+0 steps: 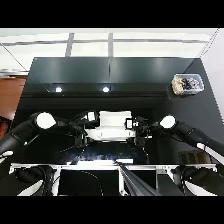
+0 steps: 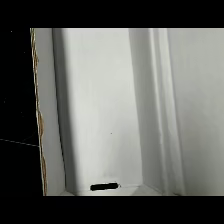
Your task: Fold the box and place the chain.
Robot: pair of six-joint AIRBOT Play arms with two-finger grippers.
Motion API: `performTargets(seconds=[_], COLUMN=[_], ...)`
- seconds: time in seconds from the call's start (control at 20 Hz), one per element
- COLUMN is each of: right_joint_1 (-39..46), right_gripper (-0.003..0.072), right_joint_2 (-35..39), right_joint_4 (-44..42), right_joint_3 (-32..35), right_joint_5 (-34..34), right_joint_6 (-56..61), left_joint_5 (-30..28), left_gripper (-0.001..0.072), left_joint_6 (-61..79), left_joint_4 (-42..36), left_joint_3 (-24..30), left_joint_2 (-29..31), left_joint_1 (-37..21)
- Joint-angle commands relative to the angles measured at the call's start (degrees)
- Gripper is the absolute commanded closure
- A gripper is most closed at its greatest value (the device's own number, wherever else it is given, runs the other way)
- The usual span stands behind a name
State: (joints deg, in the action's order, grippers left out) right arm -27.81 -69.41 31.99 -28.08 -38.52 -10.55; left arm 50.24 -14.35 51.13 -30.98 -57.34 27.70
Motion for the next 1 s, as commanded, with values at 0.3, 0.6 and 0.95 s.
performTargets(seconds=[0.3,0.6,0.95], right_joint_1=[-0.1,-0.1,-0.1], right_gripper=[0.0207,0.0207,0.0207], right_joint_2=[0.0,0.0,0.0], right_joint_4=[0.0,0.0,0.0], right_joint_3=[0.0,0.0,0.0], right_joint_5=[0.0,0.0,0.0], right_joint_6=[0.0,0.0,0.0], left_joint_5=[-12.5,-13.7,-11.1], left_gripper=[0.0210,0.0444,0.0445], left_joint_6=[6.9,6.8,6.8], left_joint_4=[0.4,0.0,-9.1], left_joint_3=[0.5,0.5,0.5], left_joint_2=[-4.2,-4.2,-4.2], left_joint_1=[7.2,7.9,7.9])
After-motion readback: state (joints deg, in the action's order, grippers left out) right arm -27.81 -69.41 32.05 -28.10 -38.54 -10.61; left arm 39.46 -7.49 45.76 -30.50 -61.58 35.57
